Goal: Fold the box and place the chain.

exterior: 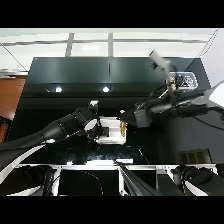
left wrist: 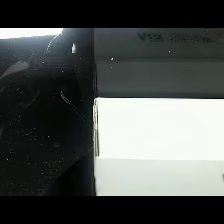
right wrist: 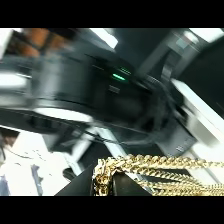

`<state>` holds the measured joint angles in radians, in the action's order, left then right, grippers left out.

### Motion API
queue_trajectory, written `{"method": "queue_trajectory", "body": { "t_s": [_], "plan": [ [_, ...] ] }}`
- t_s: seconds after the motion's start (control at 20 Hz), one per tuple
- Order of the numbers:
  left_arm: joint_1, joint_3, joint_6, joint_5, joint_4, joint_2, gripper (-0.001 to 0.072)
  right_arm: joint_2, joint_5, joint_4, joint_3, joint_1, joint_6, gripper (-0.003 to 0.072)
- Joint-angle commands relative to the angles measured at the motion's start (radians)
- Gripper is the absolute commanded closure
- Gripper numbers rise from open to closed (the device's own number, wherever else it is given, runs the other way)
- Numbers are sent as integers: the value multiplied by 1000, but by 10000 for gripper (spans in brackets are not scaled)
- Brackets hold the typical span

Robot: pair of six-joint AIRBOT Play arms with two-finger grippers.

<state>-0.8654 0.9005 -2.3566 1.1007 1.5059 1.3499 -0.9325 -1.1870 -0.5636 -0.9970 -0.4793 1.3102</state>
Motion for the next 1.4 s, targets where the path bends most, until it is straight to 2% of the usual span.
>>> {"method": "queue_trajectory", "body": {
  "t_s": [0.0, 0.15, 0.4, 0.55, 0.7, 0.75, 0.8, 1.0, 1.1, 1.2, 1.35],
  "plan": [
    [0, 0, 0, 0, 0, 0, 681, -75, 49, -76, 40, -47, 2, 680],
    [0, 0, 0, 0, 0, 0, 681, -138, 86, -134, 40, -52, 3, 680],
    [0, 0, 0, 0, 0, 0, 681, -151, 71, -341, 40, -43, 97, 679],
    [0, 0, 0, 0, 0, 0, 681, -151, 43, -344, 40, -50, 97, 680],
    [0, 0, 0, 0, 0, 0, 681, -151, 62, -323, 40, -72, 97, 660],
    [0, 0, 0, 0, 0, 0, 681, -151, 64, -320, 39, -69, 98, 532],
    [0, 0, 0, 0, 0, 0, 681, -150, 58, -318, 39, -54, 98, 357],
    [0, 0, 0, 0, 0, 0, 681, -118, -30, -248, 39, 93, 37, 359],
    [0, 0, 0, 0, 0, 0, 681, -86, -50, -306, 39, 212, 22, 359],
    [0, 0, 0, 0, 0, 0, 681, -80, -3, -451, 44, 335, 23, 360],
    [0, 0, 0, 0, 0, 0, 681, -89, 265, -689, 155, 458, 138, 360]
  ]
}}
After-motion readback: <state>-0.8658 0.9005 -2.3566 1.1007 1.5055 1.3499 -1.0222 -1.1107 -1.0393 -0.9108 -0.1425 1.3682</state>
